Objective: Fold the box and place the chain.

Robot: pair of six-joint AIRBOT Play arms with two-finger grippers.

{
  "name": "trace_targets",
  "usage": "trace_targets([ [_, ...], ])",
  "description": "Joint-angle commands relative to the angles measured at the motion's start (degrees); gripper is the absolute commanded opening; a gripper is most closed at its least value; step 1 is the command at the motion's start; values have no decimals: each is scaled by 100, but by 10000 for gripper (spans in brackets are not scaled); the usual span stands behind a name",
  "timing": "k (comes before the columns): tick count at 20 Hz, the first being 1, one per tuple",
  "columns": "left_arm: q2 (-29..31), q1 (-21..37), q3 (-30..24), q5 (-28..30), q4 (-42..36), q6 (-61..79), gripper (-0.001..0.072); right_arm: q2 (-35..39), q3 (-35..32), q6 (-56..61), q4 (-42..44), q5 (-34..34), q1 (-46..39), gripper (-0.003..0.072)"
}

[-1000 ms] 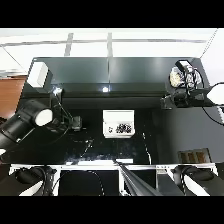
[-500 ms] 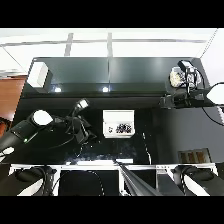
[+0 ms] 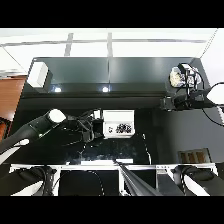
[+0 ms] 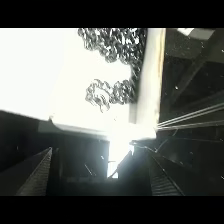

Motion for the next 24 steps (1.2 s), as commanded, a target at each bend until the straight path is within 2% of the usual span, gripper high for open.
trace_targets([
  [1,-334,-26,107,-57,-293,546,714,-2,7,55,0,31,-2,302],
  [7,-518,-221,192,-140,-278,973,714,-2,7,55,2,20,-2,302],
  [11,-568,-227,254,72,-654,1003,714,-2,7,55,2,20,-2,301],
  [20,-656,-243,365,105,-645,997,714,-4,7,55,2,-109,4,301],
  [24,-680,-448,387,170,-616,1150,714,-9,-9,52,138,-234,20,301],
])
